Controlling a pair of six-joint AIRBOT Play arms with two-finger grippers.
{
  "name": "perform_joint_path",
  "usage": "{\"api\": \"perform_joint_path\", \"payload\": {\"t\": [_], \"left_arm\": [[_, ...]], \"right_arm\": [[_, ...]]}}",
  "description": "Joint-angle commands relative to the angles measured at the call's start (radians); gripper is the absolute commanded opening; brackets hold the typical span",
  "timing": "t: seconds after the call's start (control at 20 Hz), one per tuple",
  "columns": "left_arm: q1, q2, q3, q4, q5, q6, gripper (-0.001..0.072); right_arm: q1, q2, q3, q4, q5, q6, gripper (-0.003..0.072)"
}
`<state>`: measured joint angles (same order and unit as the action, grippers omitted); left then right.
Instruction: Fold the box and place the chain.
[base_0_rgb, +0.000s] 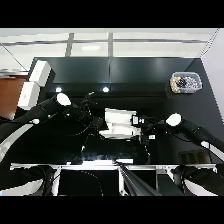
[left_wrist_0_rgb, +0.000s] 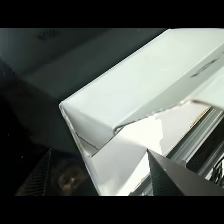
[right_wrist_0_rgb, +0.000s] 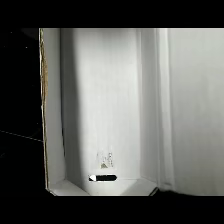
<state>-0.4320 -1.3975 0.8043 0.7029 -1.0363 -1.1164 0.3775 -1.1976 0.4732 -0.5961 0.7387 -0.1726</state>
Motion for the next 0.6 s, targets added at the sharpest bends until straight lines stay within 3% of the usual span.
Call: {"api": "perform_joint_path", "payload": {"t": [0.0, 0.3, 0.55], "left_arm": [[-0.011, 0.002, 0.001, 0.003, 0.011, -0.032, 0.0704], [-0.011, 0.002, 0.004, 0.008, 0.005, -0.097, 0.0703], [-0.011, 0.002, 0.082, 0.042, -0.058, -0.152, 0.0703]], "right_arm": [[0.001, 0.0, 0.0, 0.0, 0.0, 0.0, 0.0472], [0.001, 0.0, 0.0, 0.0, 0.0, 0.0, 0.0472], [0.001, 0.0, 0.0, 0.0, 0.0, 0.0, 0.0472]]}}
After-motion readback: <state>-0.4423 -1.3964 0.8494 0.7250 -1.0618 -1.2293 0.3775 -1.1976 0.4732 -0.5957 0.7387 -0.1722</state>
